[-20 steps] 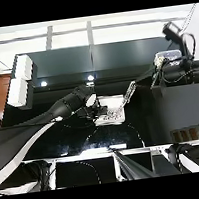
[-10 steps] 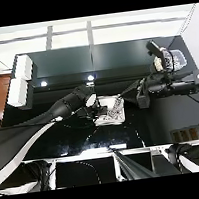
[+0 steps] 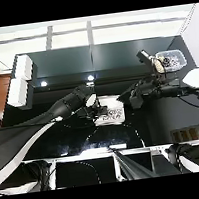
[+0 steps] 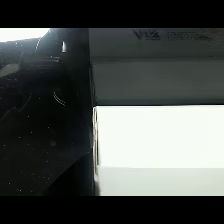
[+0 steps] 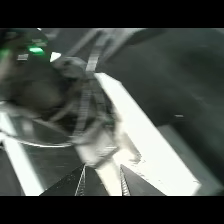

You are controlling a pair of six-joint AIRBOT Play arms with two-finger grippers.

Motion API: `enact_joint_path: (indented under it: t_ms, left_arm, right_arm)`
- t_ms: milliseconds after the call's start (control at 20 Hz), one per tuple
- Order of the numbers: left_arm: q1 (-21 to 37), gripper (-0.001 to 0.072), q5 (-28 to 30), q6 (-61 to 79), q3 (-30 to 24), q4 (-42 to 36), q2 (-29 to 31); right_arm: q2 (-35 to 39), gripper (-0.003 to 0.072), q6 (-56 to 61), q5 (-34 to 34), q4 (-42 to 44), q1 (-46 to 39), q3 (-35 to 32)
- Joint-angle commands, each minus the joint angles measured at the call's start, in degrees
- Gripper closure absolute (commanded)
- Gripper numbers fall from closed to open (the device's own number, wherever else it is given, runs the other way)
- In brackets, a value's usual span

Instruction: Fold the box and place the chain.

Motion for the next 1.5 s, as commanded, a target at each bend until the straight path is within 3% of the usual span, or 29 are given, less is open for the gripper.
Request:
enact_joint_path:
  t_ms: [0, 200, 450, 550, 600, 750, 900, 1100, 1200, 1250, 1350, 1400, 1450]
  left_arm:
    - [0.0, 0.0682, -0.04, 0.04, 0.04, -0.04, 0.02]
    - [0.07, 0.0681, 1.09, 0.17, 0.07, 0.2, 0.02]
    - [0.0, 0.0664, 1.03, -3.45, 1.22, 0.2, 0.09]
    - [0.0, 0.0306, 0.04, -4.37, 2.08, 0.22, 0.09]
    - [0.0, 0.0266, -1.11, -4.22, 2.78, 0.28, 0.17]
    - [-0.07, 0.0265, -5.4, 3.69, 4.72, 3.96, 2.62]
    - [0.07, 0.0265, -8.83, 13.77, 4.13, 10.36, 10.14]
    - [7.08, 0.0265, -5.75, 26.51, -3.96, 10.03, 24.2]
    - [15.26, 0.0265, 1.4, 29.64, -12.74, 4.79, 32.11]
    - [20.57, 0.0265, 7.87, 29.66, -18.34, -1.44, 35.71]
    - [30.12, 0.0265, 21.31, 37.66, -30.36, -24.11, 40.06]
    - [32.98, 0.0265, 23.67, 50.07, -35.15, -36.79, 40.37]
    - [34.8, 0.0265, 22.53, 66.29, -38.71, -48.48, 39.67]
  right_arm:
    - [0.48, 0.0412, 0.57, 2.38, -6.91, -4.85, 2.21]
    - [0.96, 0.0413, 0.55, 7.96, -7.45, -12.94, 4.76]
    - [0.94, 0.0414, 0.55, 13.44, -8.5, -17.09, 4.79]
    - [0.94, 0.0414, 0.55, 13.55, -8.46, -17.29, 4.76]
    - [0.94, 0.0414, 0.55, 13.53, -8.41, -17.29, 4.76]
    - [0.94, 0.0414, 0.55, 13.51, -8.37, -17.29, 4.76]
    - [0.94, 0.0414, 0.59, 13.51, -8.37, -17.29, 4.79]
    - [0.94, 0.0414, 2.78, 13.53, -8.37, -17.29, 4.76]
    - [0.94, 0.0414, 3.85, 13.57, -8.37, -17.29, 4.76]
    - [0.94, 0.0414, 4.02, 13.53, -8.37, -17.29, 4.76]
    - [0.94, 0.0414, 4.42, 13.44, -8.35, -17.29, 4.76]
    - [0.94, 0.0414, 5.18, 13.33, -8.35, -17.29, 4.76]
    - [0.94, 0.0415, 5.53, 13.31, -8.35, -17.29, 4.74]
